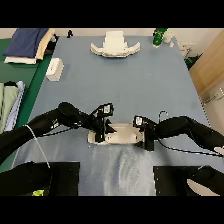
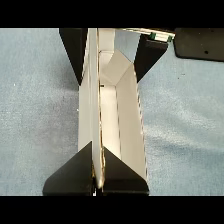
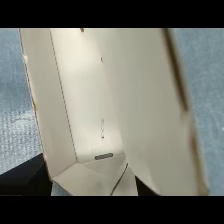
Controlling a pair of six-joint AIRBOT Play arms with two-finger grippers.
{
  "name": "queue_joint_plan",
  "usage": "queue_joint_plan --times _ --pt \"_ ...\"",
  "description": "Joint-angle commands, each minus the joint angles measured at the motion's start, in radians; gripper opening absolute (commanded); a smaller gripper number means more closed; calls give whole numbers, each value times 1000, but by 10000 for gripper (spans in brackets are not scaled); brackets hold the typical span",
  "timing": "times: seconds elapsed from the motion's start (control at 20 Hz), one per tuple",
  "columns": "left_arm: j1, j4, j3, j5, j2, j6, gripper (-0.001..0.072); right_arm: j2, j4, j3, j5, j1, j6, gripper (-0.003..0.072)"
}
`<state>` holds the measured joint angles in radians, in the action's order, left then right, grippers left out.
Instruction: Fold the box.
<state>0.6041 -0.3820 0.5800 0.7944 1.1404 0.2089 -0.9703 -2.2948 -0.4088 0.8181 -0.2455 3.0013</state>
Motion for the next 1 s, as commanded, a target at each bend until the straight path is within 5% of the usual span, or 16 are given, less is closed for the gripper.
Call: queue_joint_plan --times 0.0,0.95 --pt "1 0 1 0 0 0 13 -11 3 1 2 -6 0 701" --pt "1 0 1 0 0 0 13 -77 85 -36 -19 -41 0 641"
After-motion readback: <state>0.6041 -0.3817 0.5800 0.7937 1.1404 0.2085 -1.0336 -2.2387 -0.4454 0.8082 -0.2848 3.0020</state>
